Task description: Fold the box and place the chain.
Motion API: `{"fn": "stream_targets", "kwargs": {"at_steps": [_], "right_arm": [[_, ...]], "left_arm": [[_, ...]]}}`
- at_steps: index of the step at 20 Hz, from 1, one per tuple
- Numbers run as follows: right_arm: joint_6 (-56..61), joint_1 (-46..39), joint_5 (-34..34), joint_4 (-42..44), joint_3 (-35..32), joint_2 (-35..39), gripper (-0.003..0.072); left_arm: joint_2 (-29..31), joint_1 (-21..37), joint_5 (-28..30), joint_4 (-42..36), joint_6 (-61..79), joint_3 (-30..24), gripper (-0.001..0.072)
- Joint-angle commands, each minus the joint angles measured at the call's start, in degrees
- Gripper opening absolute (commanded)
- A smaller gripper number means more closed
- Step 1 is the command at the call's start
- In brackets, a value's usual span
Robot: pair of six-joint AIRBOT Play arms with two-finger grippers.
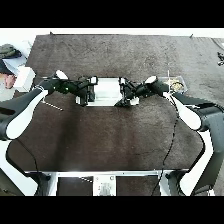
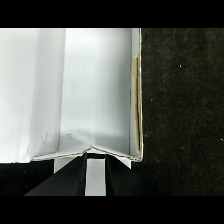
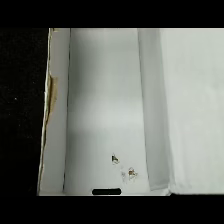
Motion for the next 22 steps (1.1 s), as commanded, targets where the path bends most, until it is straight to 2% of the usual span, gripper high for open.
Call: {"fn": "stream_targets", "kwargs": {"at_steps": [1,8,13,14,15,22], "right_arm": [[0.00,-0.02,0.02,0.00,0.02,-0.02,0.0394],[0.02,-0.02,0.02,0.00,0.02,-0.02,0.0394],[0.02,-0.02,0.00,0.00,0.02,-0.02,0.0394],[0.02,-0.02,0.02,0.00,0.02,-0.02,0.0395],[0.00,-0.02,0.02,0.00,0.02,-0.02,0.0394],[0.02,-0.02,0.02,0.00,0.02,-0.02,0.0394]], "left_arm": [[-0.63,-0.07,1.01,-2.43,0.35,-0.02,0.0134],[-3.06,-0.07,-0.52,-9.92,6.40,0.00,0.0135],[-3.28,-0.07,-1.25,-10.47,6.84,0.00,0.0139],[-3.48,-0.07,-1.64,-10.45,7.17,-0.02,0.0341],[-3.54,-0.07,-1.44,-10.40,7.08,-0.02,0.0500],[-3.52,-0.04,-1.14,-10.43,6.97,0.00,0.0498]]}}
